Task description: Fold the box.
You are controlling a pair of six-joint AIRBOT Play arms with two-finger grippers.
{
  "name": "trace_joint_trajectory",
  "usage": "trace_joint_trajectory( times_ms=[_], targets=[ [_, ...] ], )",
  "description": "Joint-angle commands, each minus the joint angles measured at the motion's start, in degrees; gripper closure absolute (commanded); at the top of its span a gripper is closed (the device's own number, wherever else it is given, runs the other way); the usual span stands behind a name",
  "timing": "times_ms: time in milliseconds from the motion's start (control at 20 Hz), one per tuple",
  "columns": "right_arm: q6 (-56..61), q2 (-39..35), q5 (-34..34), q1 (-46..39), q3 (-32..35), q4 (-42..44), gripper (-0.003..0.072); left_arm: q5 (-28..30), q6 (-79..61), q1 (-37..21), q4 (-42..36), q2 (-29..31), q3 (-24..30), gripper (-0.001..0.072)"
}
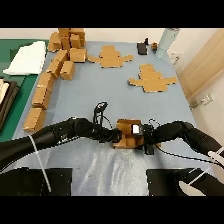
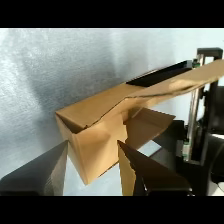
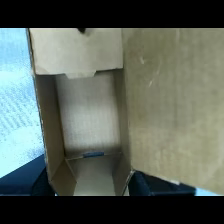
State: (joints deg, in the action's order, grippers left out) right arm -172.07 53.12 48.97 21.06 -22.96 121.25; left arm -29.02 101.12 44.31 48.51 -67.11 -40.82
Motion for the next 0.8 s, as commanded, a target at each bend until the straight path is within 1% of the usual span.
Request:
trace_joint_trajectory(
  times_ms=[0,50,100,300,500,650,750],
  targets=[
    [0.04,0.02,0.0,0.0,0.0,0.02,0.0183,-6.43,16.33,2.73,15.74,-3.58,-5.38,0.0236],
    [0.02,0.02,0.0,0.0,0.0,0.0,0.0184,-9.11,20.52,3.74,20.17,-5.11,-7.15,0.0237],
    [0.04,0.02,0.0,0.0,0.0,0.0,0.0183,-11.06,23.52,4.57,23.04,-6.45,-8.59,0.0236],
    [0.04,0.02,0.0,0.0,0.0,0.0,0.0184,-15.69,29.29,7.96,28.76,-12.13,-15.06,0.0236],
    [0.04,0.02,0.0,0.0,-0.02,0.0,0.0183,-25.16,36.85,10.43,38.1,-17.14,-22.51,0.0236],
    [0.02,0.02,0.0,0.0,0.0,0.0,0.0184,-29.29,38.29,11.78,40.59,-20.57,-27.85,0.0236],
    [0.04,0.02,0.0,0.0,-0.02,0.0,0.0183,-30.36,38.45,11.78,40.19,-22.4,-29.62,0.0236]
  ],
)
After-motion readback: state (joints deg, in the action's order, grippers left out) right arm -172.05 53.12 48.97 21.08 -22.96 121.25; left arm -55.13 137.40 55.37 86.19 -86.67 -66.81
